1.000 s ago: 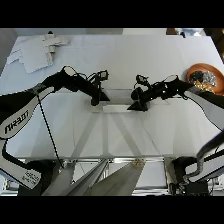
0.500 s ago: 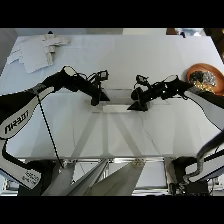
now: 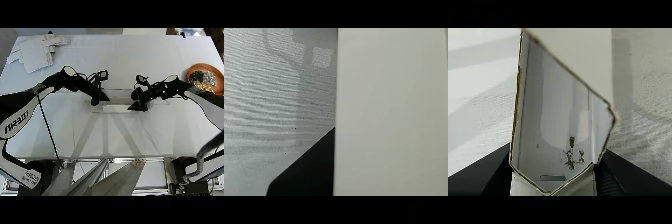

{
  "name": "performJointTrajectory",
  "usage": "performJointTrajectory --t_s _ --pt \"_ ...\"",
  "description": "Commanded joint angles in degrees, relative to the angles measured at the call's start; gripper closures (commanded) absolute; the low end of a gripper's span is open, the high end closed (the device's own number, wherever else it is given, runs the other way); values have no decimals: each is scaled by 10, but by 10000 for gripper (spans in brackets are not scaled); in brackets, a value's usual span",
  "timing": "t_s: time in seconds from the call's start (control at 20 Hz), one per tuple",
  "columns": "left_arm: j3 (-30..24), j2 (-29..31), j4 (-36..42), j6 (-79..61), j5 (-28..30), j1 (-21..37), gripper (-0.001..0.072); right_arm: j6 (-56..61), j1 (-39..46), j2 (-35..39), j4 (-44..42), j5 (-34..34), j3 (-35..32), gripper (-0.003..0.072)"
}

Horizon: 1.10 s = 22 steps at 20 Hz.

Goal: Fold the box and place the chain.

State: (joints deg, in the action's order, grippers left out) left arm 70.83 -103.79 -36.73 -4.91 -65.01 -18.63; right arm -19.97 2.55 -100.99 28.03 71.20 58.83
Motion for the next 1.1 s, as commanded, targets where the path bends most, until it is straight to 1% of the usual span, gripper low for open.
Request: performJointTrajectory --t_s 0.0,0.4,0.55,1.05 --pt "0 0 0 0 0 0 695 0 0 0 0 0 0 281" --pt "0 0 2 0 5 0 695 0 0 0 0 0 0 281" --pt "0 0 2 0 -12 0 695 0 0 0 0 0 0 281" --pt "0 0 3 0 -12 0 695 0 0 0 0 0 0 281"
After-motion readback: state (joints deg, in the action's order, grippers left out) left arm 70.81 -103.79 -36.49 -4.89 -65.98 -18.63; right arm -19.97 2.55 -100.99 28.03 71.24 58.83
